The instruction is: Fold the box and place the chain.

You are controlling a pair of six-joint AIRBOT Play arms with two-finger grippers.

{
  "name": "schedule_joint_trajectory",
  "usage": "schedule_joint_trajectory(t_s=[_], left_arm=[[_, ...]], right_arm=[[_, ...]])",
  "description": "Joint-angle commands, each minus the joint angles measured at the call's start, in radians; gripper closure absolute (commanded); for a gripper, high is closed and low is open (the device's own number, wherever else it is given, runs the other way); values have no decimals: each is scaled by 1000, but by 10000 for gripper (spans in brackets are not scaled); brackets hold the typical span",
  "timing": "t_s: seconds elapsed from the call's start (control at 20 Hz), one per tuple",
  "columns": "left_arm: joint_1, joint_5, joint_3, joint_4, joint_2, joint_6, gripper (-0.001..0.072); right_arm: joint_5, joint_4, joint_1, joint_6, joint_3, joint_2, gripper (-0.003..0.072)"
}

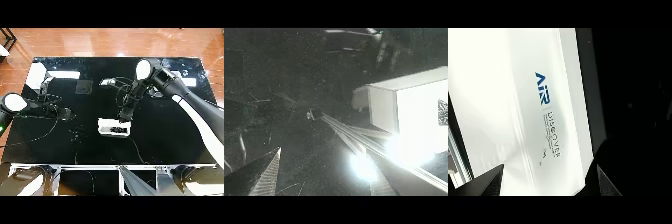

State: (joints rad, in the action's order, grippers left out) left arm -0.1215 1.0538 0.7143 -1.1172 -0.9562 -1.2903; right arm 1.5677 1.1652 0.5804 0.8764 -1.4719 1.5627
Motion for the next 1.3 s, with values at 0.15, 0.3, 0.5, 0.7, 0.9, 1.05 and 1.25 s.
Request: schedule_joint_trajectory(t_s=[0.15, 0.3, 0.5, 0.7, 0.9, 1.05, 1.25], left_arm=[[0, -4, 1, 0, 0, 0, 71], [0, -2, 1, 0, 0, 0, 70], [13, -3, 1, -1, 0, -26, 70], [46, 6, 1, 0, 0, -27, 71], [51, 5, 1, 0, 0, -27, 71], [51, 4, 1, 0, 0, -27, 71], [51, 3, 1, 0, 0, -27, 71]], right_arm=[[-4, 67, 63, 52, 0, -13, -10], [-7, 86, 94, 53, 3, -14, -11], [2, 111, 116, 72, 3, -15, -10], [3, 112, 117, 81, 19, -44, -10], [-8, 113, 118, 82, 55, -58, -10], [-28, 130, 118, 80, 64, -58, -10], [-29, 135, 124, 80, 64, -58, -10]])
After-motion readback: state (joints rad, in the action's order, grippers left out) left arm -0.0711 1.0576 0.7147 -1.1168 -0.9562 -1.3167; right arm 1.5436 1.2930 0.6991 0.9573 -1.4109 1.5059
